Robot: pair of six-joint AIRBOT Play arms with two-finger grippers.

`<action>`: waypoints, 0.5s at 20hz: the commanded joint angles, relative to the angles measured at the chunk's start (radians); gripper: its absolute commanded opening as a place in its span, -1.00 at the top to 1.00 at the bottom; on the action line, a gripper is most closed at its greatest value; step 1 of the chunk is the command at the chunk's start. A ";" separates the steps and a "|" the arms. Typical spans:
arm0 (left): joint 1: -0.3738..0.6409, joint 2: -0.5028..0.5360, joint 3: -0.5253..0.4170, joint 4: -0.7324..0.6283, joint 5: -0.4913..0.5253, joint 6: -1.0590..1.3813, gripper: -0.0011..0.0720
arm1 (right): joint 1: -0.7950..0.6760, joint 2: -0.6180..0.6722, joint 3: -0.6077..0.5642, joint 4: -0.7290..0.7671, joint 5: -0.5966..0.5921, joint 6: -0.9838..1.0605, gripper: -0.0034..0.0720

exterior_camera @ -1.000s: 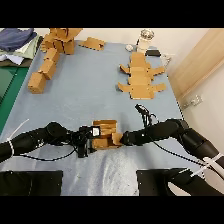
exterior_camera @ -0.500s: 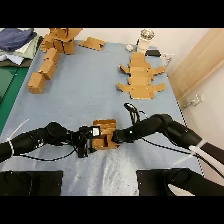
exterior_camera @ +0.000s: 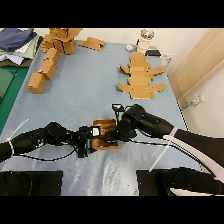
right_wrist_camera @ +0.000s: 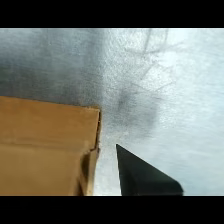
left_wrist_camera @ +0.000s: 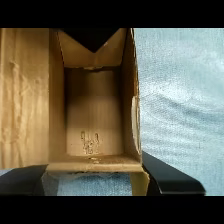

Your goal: Fold the box.

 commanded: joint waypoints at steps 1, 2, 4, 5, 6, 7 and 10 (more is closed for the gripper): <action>0.000 0.000 0.001 0.000 0.000 0.000 -0.46 | 0.052 -0.074 0.066 -0.047 -0.046 0.109 -0.16; 0.000 0.000 0.001 0.000 0.000 0.000 -0.46 | 0.054 -0.089 0.073 -0.047 -0.051 0.116 -0.16; 0.000 0.000 0.001 0.000 0.000 0.000 -0.46 | 0.055 -0.113 0.075 -0.047 -0.083 0.133 0.10; 0.000 -0.001 0.001 0.000 0.000 0.000 -0.46 | 0.055 -0.120 0.075 -0.054 -0.108 0.134 0.46; 0.000 0.000 0.001 0.000 0.000 0.000 -0.46 | 0.055 -0.121 0.075 -0.066 -0.125 0.134 0.82; 0.000 0.000 0.001 0.000 0.000 0.000 -0.46 | 0.058 -0.121 0.075 -0.076 -0.136 0.133 0.91; 0.000 0.000 0.001 0.000 0.000 0.000 -0.46 | 0.059 -0.120 0.075 -0.077 -0.137 0.129 0.91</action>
